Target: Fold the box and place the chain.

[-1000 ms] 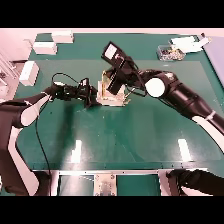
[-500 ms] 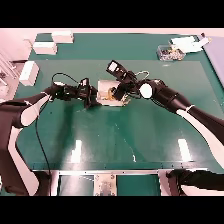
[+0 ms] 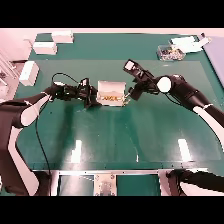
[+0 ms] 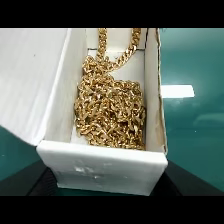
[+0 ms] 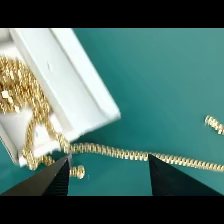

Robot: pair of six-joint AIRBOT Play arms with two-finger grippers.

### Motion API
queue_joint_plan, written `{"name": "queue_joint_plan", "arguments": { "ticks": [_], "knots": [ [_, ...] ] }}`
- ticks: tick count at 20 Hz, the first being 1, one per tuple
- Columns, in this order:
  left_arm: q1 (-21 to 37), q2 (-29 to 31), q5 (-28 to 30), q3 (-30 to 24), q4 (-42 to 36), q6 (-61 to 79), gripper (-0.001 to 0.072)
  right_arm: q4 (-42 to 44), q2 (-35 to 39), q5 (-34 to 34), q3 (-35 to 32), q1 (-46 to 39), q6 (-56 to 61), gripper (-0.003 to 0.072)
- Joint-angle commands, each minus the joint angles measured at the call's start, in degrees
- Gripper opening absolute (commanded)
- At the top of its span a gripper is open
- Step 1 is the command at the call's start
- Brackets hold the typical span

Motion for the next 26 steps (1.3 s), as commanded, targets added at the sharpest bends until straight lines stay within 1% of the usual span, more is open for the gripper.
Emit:
{"name": "queue_joint_plan", "arguments": {
  "ticks": [1,5,6,7,8,12,18,22,26],
  "knots": [
    [0.04,0.04,0.09,0.04,0.00,0.02,0.0483,8.81,-2.78,2.25,-2.93,-4.87,-15.10,0.0568],
    [0.04,0.04,0.09,0.04,0.00,0.02,0.0483,17.18,-9.84,2.34,-3.08,-6.40,-28.79,0.0569],
    [0.04,0.04,0.11,0.04,0.00,0.02,0.0483,20.39,-10.95,2.95,-3.06,-6.38,-32.94,0.0571],
    [0.04,0.04,0.11,0.04,0.00,0.02,0.0483,23.96,-11.58,4.28,-3.06,-6.40,-36.96,0.0618],
    [0.04,0.04,0.11,0.04,0.00,0.02,0.0483,27.67,-11.98,5.46,-3.06,-6.40,-40.98,0.0629],
    [0.04,0.04,0.13,0.04,0.00,0.02,0.0483,34.51,-13.00,5.77,-3.06,-6.43,-50.05,0.0629],
    [0.04,0.04,0.13,0.04,0.00,0.02,0.0483,34.67,-14.27,5.33,-3.02,-6.43,-51.12,0.0629],
    [0.04,0.04,0.13,0.04,0.00,0.02,0.0482,35.80,-15.45,2.56,-3.02,-6.43,-52.81,0.0629],
    [0.04,0.04,0.13,0.04,0.00,0.02,0.0483,37.00,-15.69,-2.43,-3.02,-6.43,-53.70,0.0629]
  ]
}}
